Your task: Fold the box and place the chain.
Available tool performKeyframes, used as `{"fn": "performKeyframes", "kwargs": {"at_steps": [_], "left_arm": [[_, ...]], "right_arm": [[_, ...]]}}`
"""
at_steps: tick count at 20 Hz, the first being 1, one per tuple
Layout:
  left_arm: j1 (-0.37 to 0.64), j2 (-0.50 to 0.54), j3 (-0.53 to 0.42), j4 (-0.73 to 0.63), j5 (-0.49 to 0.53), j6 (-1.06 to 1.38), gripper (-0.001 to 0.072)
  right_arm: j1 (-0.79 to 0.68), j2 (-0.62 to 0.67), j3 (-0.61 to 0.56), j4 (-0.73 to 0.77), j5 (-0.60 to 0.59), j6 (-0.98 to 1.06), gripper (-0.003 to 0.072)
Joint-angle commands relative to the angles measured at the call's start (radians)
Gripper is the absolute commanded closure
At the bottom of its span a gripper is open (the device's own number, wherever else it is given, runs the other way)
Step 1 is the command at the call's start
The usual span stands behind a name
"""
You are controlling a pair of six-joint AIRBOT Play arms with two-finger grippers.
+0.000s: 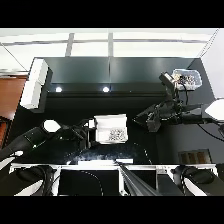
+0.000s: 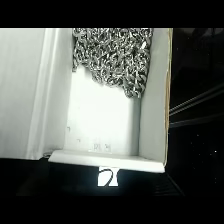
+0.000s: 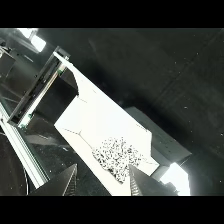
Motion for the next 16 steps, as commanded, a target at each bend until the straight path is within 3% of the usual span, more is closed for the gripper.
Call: {"fn": "performKeyframes", "kwargs": {"at_steps": [1, 6, 8, 9, 11, 16], "left_arm": [[0.0, -0.005, 0.002, -0.008, -0.006, 0.018, 0.0034], [0.0, -0.005, 0.002, -0.008, -0.006, 0.018, 0.0352], [0.0, -0.005, 0.002, -0.008, -0.005, 0.018, 0.0352], [0.0, -0.005, 0.002, -0.008, -0.005, 0.018, 0.0352], [0.0, -0.005, 0.002, -0.008, -0.005, 0.018, 0.0352], [0.0, -0.005, 0.002, -0.008, -0.005, 0.018, 0.0352]], "right_arm": [[0.0, 0.0, 0.0, 0.0, -0.001, 0.0, 0.0297], [0.001, -0.006, -0.001, -0.002, -0.088, 0.004, 0.0298], [0.026, -0.027, -0.001, -0.019, -0.21, 0.091, 0.0273], [0.045, -0.047, 0.0, -0.018, -0.27, 0.094, 0.0066], [0.082, -0.122, 0.02, -0.018, -0.337, 0.095, 0.0054], [0.127, -0.389, 0.136, -0.019, -0.374, 0.081, 0.0055]]}}
